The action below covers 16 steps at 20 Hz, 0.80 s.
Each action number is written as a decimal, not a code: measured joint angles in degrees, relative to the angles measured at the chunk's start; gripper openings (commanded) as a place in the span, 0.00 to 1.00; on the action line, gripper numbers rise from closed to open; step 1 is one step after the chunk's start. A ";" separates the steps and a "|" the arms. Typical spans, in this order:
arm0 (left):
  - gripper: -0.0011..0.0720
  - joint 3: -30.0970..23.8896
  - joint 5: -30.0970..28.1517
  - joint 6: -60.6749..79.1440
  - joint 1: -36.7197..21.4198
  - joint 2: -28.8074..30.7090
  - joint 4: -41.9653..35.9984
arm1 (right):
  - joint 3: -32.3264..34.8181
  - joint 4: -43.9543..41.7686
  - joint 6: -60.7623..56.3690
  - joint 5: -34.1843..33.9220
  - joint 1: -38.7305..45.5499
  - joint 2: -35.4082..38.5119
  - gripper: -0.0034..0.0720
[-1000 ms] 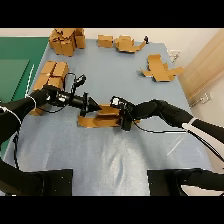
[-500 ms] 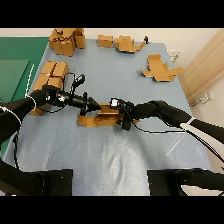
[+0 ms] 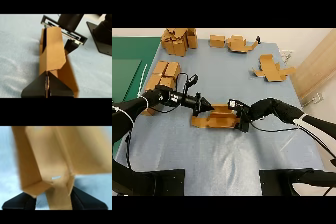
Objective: Fold the box.
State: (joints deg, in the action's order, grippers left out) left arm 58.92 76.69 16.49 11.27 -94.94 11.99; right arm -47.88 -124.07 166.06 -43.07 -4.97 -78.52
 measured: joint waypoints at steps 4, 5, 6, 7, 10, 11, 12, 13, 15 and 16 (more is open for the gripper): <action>0.04 0.00 -0.04 -0.02 0.00 0.00 0.04 | -0.17 -3.28 4.24 -0.24 0.28 -0.90 0.83; 0.04 0.00 -0.07 -0.04 0.00 0.02 0.04 | -0.17 -3.65 4.50 -0.15 0.26 -1.11 0.83; 0.04 0.00 -0.09 -0.04 0.00 0.02 0.02 | -0.17 -4.02 4.90 0.02 0.31 -1.22 0.83; 0.04 0.00 -0.11 -0.02 0.00 0.02 0.02 | -0.20 -4.13 5.33 0.20 0.28 -1.25 0.83; 0.04 0.00 -0.20 -0.04 0.00 0.02 -0.02 | -0.35 -4.83 5.77 0.94 0.17 -1.40 0.83; 0.04 0.00 -0.24 -0.04 0.00 0.02 -0.07 | -0.48 -4.94 5.86 1.20 0.04 -1.44 0.83; 0.04 0.00 -0.24 -0.04 0.02 0.02 -0.02 | -0.72 -5.66 5.81 2.19 -0.15 -1.44 0.83; 0.04 0.00 -0.26 -0.07 0.02 0.02 -0.02 | -0.83 -5.79 5.86 2.34 -0.28 -1.40 0.83; 0.04 0.00 -0.26 -0.07 0.02 0.00 -0.02 | -1.05 -5.73 5.88 2.32 -0.33 -1.44 0.83; 0.04 0.00 -0.26 -0.07 0.02 0.00 -0.02 | -1.11 -5.68 5.90 2.27 -0.39 -1.44 0.83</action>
